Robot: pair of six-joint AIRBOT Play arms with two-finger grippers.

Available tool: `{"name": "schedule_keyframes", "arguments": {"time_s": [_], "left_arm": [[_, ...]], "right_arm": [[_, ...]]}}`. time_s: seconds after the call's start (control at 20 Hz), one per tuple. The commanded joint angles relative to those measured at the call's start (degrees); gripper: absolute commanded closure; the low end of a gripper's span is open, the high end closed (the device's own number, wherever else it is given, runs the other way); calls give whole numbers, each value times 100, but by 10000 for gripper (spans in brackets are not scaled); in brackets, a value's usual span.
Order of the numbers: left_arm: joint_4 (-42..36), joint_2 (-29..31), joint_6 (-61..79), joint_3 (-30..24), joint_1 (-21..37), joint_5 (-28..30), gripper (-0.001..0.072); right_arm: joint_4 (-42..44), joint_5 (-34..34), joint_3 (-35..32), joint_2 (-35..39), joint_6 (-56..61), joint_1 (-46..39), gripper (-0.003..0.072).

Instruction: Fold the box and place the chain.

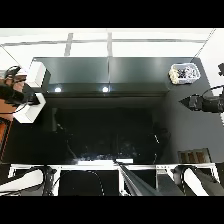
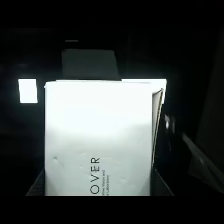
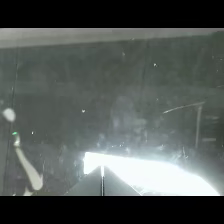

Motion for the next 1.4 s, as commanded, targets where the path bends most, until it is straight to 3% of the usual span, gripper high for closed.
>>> {"name": "schedule_keyframes", "arguments": {"time_s": [0.0, 0.3, 0.55, 0.6, 0.65, 0.7, 0.8, 0.95, 1.0, 1.1, 1.15, 1.2, 1.35], "left_arm": [[-155, -428, 173, 133, 505, 911, 418], [-428, -1427, 487, 935, 483, 1241, 418], [-1014, -1838, 949, 1357, 463, 1344, 417], [-1005, -1838, 975, 1366, 431, 1502, 380], [-1005, -1836, 990, 1373, 391, 1665, 112], [-999, -1832, 988, 1408, 345, 1759, -3], [-903, -1742, 986, 1683, 249, 1665, -3], [-881, -1486, 903, 2527, 118, 918, -1], [-905, -1366, 682, 2791, 87, 575, 29], [-1285, -1003, 531, 2876, 98, 254, 334], [-1558, -772, 533, 2771, 94, 114, 556], [-1919, -525, 542, 2568, 72, 4, 687], [-2951, 599, 988, 1106, -389, 437, 687]], "right_arm": [[17, -332, 2, 2, 74, -2, 670], [11, -579, 2, -2, 52, -2, 670], [17, -901, 2, -4, 46, 7, 670], [15, -894, 2, -2, 44, 42, 670], [15, -892, 2, -4, 42, 105, 670], [17, -892, 2, -2, 26, 179, 670], [17, -881, 4, -2, 15, 380, 669], [17, -942, 4, -2, -83, 756, 670], [15, -1005, 4, -2, -133, 890, 669], [13, -1099, 4, -2, -396, 1147, 669], [11, -1169, 4, -2, -402, 1259, 669], [11, -1246, 2, -4, -402, 1357, 670], [4, -1582, -2, -31, -400, 1633, 670]]}}
